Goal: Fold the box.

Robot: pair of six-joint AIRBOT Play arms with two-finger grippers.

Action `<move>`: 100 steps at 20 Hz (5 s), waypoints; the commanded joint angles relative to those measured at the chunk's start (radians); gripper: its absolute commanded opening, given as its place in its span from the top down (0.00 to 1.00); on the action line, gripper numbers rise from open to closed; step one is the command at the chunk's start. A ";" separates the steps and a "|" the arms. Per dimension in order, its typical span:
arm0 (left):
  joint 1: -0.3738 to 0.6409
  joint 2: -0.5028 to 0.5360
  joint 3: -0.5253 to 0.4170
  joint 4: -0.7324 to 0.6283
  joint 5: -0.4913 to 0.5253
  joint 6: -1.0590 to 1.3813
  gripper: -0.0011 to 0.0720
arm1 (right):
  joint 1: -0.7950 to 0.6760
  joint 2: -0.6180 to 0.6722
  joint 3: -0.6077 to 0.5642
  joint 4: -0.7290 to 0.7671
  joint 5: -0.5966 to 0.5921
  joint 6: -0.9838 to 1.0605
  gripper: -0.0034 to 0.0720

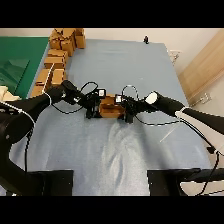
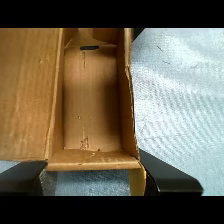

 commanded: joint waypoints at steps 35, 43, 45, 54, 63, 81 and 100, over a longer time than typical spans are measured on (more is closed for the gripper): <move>0.000 0.000 0.001 0.013 -0.018 -0.053 0.44 | -0.067 0.141 0.066 0.461 0.149 0.382 0.95; -0.001 0.000 0.001 0.017 -0.018 -0.052 0.44 | -0.069 -0.125 0.340 0.264 0.142 0.584 0.95; -0.001 0.000 0.001 0.020 -0.018 -0.053 0.44 | -0.070 -0.143 0.356 0.173 0.151 0.650 0.95; -0.001 0.001 0.001 0.026 -0.010 -0.052 0.44 | -0.099 -0.291 0.478 0.059 0.424 0.794 0.95; -0.001 0.001 0.001 0.025 0.000 -0.053 0.44 | -0.122 -0.316 0.529 0.053 0.529 0.791 0.95; 0.000 0.001 0.001 0.025 0.011 -0.066 0.44 | -0.297 -0.016 0.310 -0.040 0.620 0.745 0.95; 0.000 0.001 0.001 0.025 0.007 -0.109 0.44 | -0.157 -0.049 0.243 -0.087 0.323 0.593 0.95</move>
